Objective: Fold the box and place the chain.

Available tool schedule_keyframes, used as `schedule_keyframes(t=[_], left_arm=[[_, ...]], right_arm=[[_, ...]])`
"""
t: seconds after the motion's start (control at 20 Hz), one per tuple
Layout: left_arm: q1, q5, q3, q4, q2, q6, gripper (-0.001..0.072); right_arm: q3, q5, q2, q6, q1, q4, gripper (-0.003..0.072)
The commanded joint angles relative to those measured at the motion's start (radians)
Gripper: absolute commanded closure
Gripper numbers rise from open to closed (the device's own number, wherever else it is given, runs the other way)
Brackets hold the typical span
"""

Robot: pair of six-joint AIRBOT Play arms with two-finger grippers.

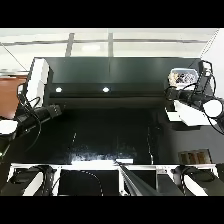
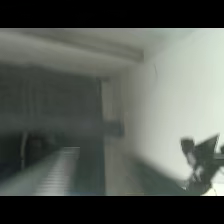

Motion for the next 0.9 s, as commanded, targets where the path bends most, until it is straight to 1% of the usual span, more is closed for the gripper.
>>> schedule_keyframes(t=[0.0, 0.1, 0.15, 0.2, 0.3, 0.35, 0.4, 0.45, 0.55, 0.6, 0.65, 0.75, 0.85], left_arm=[[0.000, 0.045, 0.070, 0.011, -0.002, 0.090, 0.0001], [-0.001, 0.043, 0.120, 0.011, -0.002, 0.171, 0.0000], [-0.001, 0.043, 0.144, 0.014, -0.002, 0.202, 0.0000], [-0.003, 0.042, 0.164, 0.018, -0.002, 0.226, 0.0000], [-0.027, 0.036, 0.194, 0.080, -0.005, 0.231, 0.0000], [-0.051, 0.035, 0.201, 0.127, -0.013, 0.231, 0.0000], [-0.078, 0.036, 0.201, 0.169, -0.023, 0.231, 0.0000], [-0.105, 0.036, 0.201, 0.210, -0.041, 0.224, 0.0000], [-0.148, 0.036, 0.201, 0.238, -0.082, 0.220, -0.0001], [-0.162, 0.036, 0.201, 0.238, -0.098, 0.219, -0.0001], [-0.169, 0.035, 0.201, 0.241, -0.108, 0.193, -0.0001], [-0.169, 0.027, 0.201, 0.259, -0.112, 0.117, -0.0001], [-0.171, -0.025, 0.200, 0.275, -0.112, 0.089, -0.0001]], right_arm=[[0.000, -0.070, 0.000, 0.000, 0.000, 0.022, 0.0055], [0.000, -0.067, 0.000, 0.000, 0.000, 0.026, 0.0055], [0.000, -0.061, 0.000, 0.000, 0.001, 0.052, 0.0055], [0.001, -0.052, 0.000, -0.001, 0.001, 0.109, 0.0055], [0.001, -0.034, 0.000, -0.083, 0.014, 0.206, 0.0055], [0.013, -0.025, -0.005, -0.150, 0.020, 0.217, 0.0055], [0.049, 0.016, -0.020, -0.202, 0.013, 0.206, 0.0055], [0.102, 0.080, -0.043, -0.238, -0.004, 0.168, 0.0054], [0.241, 0.248, -0.106, -0.255, -0.060, 0.025, 0.0043], [0.304, 0.330, -0.136, -0.253, -0.101, -0.044, -0.0034], [0.362, 0.414, -0.163, -0.242, -0.159, -0.112, -0.0034], [0.420, 0.522, -0.189, -0.214, -0.314, -0.231, -0.0034], [0.421, 0.558, -0.194, -0.196, -0.526, -0.253, -0.0034]])
